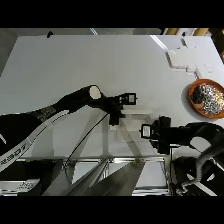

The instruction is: Fold the box and place the chain.

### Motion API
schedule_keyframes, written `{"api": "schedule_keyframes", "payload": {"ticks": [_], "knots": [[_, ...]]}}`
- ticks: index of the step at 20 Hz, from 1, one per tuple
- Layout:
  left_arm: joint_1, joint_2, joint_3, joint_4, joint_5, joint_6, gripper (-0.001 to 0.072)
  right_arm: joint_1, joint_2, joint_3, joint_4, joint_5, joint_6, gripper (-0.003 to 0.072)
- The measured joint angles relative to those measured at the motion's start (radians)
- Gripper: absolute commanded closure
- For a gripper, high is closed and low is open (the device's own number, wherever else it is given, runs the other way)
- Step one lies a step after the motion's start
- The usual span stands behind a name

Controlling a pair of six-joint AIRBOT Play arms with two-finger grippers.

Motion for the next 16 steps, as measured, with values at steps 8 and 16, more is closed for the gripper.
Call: {"api": "schedule_keyframes", "payload": {"ticks": [8, 16], "knots": [[0.0, 0.0, 0.0, 0.0, 0.0, 0.0, 0.0699, 0.061, -0.002, -0.174, -0.005, -0.196, -0.203, 0.0089], [0.0, 0.0, 0.0, 0.0, 0.0, 0.0, 0.0699, 0.038, -0.026, -0.195, -0.04, -0.294, -0.191, 0.0091]]}}
